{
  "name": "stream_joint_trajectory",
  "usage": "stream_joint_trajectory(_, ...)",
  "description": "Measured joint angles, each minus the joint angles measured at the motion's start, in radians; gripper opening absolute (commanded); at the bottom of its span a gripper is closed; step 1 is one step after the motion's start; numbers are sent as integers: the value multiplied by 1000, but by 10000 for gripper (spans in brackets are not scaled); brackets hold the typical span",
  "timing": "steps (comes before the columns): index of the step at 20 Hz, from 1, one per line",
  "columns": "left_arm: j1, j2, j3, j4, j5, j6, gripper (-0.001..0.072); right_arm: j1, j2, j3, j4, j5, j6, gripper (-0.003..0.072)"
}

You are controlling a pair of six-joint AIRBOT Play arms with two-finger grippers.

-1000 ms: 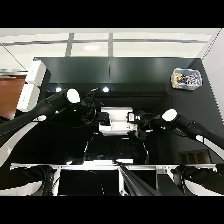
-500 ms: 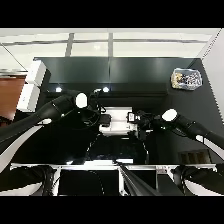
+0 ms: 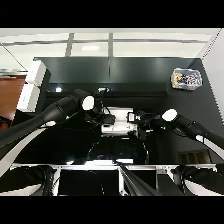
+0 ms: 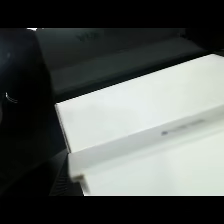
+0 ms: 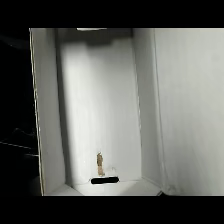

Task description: Fold the box and place the chain.

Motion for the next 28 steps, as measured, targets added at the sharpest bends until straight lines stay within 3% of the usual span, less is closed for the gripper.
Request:
stream_joint_trajectory(7, -45, 0, 5, 91, 5, -161, 395, 0, 0, 1, 0, 0, -1, 449)
stream_joint_trajectory(14, -72, -22, 18, 235, -54, -324, 395, 0, -1, 1, 2, -3, 1, 449)
stream_joint_trajectory(28, -82, -101, 55, 212, -89, -412, 395, 0, -1, 1, 1, -2, 0, 449)
